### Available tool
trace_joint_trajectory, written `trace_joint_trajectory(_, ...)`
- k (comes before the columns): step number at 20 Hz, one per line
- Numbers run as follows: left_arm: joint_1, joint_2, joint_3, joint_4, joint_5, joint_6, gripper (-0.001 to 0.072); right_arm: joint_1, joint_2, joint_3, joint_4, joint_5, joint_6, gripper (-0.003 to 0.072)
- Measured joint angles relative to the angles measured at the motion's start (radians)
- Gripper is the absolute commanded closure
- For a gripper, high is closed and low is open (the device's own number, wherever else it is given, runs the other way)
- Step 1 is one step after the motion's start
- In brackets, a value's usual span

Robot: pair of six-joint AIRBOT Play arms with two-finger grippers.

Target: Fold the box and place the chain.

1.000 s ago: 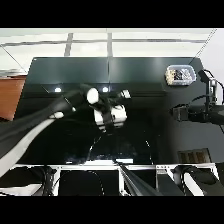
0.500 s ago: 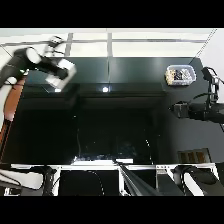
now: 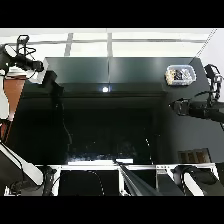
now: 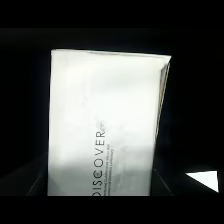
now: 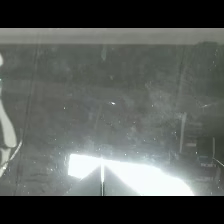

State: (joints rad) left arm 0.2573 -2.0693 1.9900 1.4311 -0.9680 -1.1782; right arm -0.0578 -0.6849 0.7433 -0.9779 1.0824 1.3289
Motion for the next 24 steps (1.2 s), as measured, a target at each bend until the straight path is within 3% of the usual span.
trace_joint_trajectory(4, 0.005, -0.011, 0.059, 0.015, -0.054, -0.052, 0.0000, 0.000, 0.000, 0.000, 0.000, -0.015, 0.000, 0.0666)
trace_joint_trajectory(6, 0.004, 0.029, 0.091, 0.029, -0.098, -0.068, 0.0003, 0.000, 0.000, 0.000, 0.000, -0.018, 0.000, 0.0666)
trace_joint_trajectory(7, 0.003, 0.061, 0.101, 0.031, -0.121, -0.076, 0.0039, 0.000, 0.000, 0.000, 0.000, -0.019, 0.000, 0.0666)
trace_joint_trajectory(8, 0.001, 0.096, 0.108, 0.032, -0.150, -0.092, 0.0220, 0.000, 0.000, 0.000, 0.000, -0.019, 0.000, 0.0666)
trace_joint_trajectory(9, -0.001, 0.139, 0.111, 0.032, -0.172, -0.122, 0.0653, 0.000, 0.000, 0.000, -0.002, -0.020, 0.000, 0.0666)
trace_joint_trajectory(12, -0.018, 0.290, 0.052, -0.020, -0.286, -0.225, 0.0684, 0.000, 0.000, -0.002, -0.029, -0.024, 0.000, 0.0666)
trace_joint_trajectory(14, -0.056, 0.429, -0.074, -0.095, -0.320, -0.261, 0.0685, 0.000, 0.000, -0.009, -0.054, -0.040, 0.000, 0.0666)
trace_joint_trajectory(16, -0.121, 0.595, -0.268, -0.135, -0.322, -0.280, 0.0684, 0.000, 0.000, -0.020, -0.092, -0.071, 0.000, 0.0666)
trace_joint_trajectory(21, -0.309, 1.086, -0.909, -0.164, -0.146, -0.307, 0.0683, 0.000, 0.000, -0.038, -0.205, -0.126, 0.000, 0.0665)
trace_joint_trajectory(24, -0.356, 1.334, -1.213, -0.168, -0.042, -0.323, 0.0683, 0.000, 0.000, -0.041, -0.232, -0.138, 0.000, 0.0665)
